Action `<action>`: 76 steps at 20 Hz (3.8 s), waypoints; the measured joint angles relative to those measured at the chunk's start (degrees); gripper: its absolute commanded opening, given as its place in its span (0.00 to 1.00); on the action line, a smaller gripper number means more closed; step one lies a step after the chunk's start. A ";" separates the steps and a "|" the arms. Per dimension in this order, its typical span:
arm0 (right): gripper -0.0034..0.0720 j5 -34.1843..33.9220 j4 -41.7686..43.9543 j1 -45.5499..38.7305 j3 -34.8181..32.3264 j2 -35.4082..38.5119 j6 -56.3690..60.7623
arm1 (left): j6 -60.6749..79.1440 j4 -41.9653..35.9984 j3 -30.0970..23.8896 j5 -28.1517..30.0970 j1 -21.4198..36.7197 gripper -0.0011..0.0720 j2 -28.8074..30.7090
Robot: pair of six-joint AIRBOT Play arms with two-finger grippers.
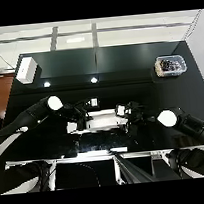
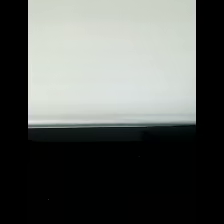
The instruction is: Fold the box and place the chain.
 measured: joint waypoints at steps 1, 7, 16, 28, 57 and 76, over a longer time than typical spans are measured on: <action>0.86 -0.39 0.00 0.00 0.00 0.00 -0.22 | 0.00 -0.04 0.02 0.02 0.00 0.05 0.00; 0.86 -2.12 1.81 -0.17 0.00 -1.09 -3.91 | -0.02 -0.11 0.00 0.07 0.00 0.05 0.00; 0.86 4.46 20.90 -6.64 0.00 -7.91 -27.54 | 0.02 -0.11 0.00 0.04 0.02 0.05 0.00; 0.86 7.58 25.11 -7.43 0.31 -15.58 -35.67 | 0.04 -0.11 0.00 0.00 0.00 0.05 0.00; 0.21 5.35 14.97 -5.20 2.05 -17.73 -26.12 | -0.15 -0.11 0.02 0.17 0.00 0.05 0.00; 0.22 5.44 14.91 -5.20 2.05 -17.73 -26.14 | -33.55 15.13 2.01 -19.26 0.00 0.05 17.00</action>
